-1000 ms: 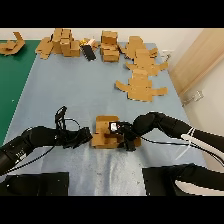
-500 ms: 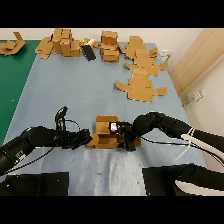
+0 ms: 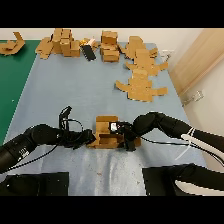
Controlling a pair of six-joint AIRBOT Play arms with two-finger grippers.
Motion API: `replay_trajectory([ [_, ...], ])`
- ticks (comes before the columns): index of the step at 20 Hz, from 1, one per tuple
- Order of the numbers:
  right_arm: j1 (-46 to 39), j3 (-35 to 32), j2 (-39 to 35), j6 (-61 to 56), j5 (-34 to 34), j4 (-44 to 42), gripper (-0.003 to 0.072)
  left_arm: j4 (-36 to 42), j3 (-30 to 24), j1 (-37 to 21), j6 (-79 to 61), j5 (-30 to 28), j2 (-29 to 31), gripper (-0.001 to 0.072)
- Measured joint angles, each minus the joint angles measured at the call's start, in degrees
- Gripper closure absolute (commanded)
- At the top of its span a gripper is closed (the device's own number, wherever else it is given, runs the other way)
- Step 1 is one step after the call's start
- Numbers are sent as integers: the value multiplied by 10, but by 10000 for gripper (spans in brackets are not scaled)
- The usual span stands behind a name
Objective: Fold the box.
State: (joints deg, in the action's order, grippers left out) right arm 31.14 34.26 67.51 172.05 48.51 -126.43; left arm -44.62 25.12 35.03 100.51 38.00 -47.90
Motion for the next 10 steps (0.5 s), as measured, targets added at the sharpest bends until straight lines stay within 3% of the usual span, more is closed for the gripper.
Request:
replay_trajectory([
  [3,0,0,0,0,0,0,275,4,2,0,-3,-4,-1,244],
  [4,0,0,0,0,1,0,275,8,2,0,-4,-7,-1,354],
  [8,0,0,0,0,2,0,275,11,2,0,-5,-12,-11,334],
  [10,0,0,0,0,4,0,275,10,3,1,-11,-5,-19,276],
])
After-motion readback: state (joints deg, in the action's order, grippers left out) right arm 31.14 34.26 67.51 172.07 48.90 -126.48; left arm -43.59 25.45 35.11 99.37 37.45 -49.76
